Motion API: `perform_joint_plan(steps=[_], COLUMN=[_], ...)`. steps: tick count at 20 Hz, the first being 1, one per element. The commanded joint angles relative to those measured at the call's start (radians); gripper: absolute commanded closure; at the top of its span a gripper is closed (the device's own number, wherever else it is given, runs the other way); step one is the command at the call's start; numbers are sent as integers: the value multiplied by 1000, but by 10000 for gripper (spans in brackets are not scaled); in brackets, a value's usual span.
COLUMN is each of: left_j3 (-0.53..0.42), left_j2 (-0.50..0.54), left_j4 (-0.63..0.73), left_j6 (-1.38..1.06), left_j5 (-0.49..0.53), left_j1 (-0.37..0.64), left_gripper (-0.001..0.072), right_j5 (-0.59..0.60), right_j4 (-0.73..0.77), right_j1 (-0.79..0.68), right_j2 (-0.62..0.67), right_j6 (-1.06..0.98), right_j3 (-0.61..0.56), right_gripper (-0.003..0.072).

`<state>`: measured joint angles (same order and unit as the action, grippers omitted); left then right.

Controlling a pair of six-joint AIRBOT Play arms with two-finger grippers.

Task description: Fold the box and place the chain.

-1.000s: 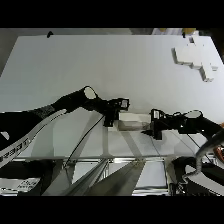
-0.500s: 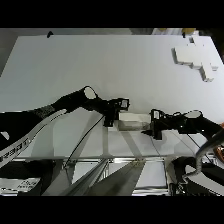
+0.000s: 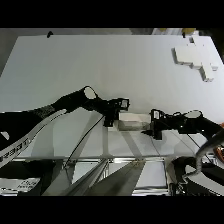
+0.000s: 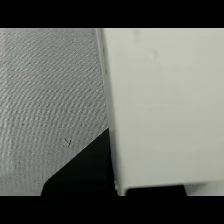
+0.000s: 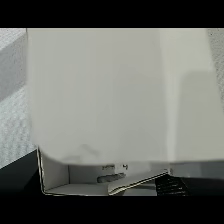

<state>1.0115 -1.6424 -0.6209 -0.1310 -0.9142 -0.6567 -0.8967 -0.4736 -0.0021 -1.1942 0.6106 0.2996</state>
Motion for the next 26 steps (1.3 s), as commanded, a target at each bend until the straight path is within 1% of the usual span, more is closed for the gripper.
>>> perform_joint_plan(steps=[1, 10, 11, 12, 13, 14, 16, 18, 20, 21, 22, 23, 25, 26], left_j3=[1, 1, 1, 1, 1, 1, 1, 1, 1, 1, 1, 1, 1, 1], left_j2=[0, 0, 2, 10, 23, 44, 92, 136, 175, 195, 221, 248, 313, 346], left_j4=[0, 3, 3, 0, -4, -13, -94, -238, -416, -492, -553, -591, -608, -593], left_j6=[0, 0, 0, 2, 5, 10, 59, 195, 374, 449, 517, 564, 584, 585], left_j5=[0, -3, -8, -9, -10, -11, -11, -13, -55, -93, -139, -183, -275, -308], left_j1=[0, 0, 1, 3, 5, 9, 19, 35, 59, 72, 84, 92, 93, 85], left_gripper=[699, 694, 590, 410, 308, 289, 288, 288, 288, 290, 311, 391, 690, 706], right_j5=[-4, -4, -4, -4, -4, -4, -4, -4, -4, -4, -4, -4, -4, -4], right_j4=[0, 0, 0, 0, 0, 0, 0, 0, 0, 0, 0, 0, 0, 0], right_j1=[0, 0, 0, 0, 0, 0, 0, 0, 0, 0, 0, 0, 0, 0], right_j2=[0, 0, 0, 0, 0, 0, 0, 0, 0, 0, 0, 0, 0, 0], right_j6=[0, 0, 0, 0, 0, 0, 0, 0, 0, 0, 0, 0, 0, 0], right_j3=[0, 0, 0, 0, 0, 0, 0, 0, 0, 0, 0, 0, 0, 0], right_gripper=[346, 346, 346, 346, 346, 346, 346, 346, 346, 346, 346, 346, 346, 346])
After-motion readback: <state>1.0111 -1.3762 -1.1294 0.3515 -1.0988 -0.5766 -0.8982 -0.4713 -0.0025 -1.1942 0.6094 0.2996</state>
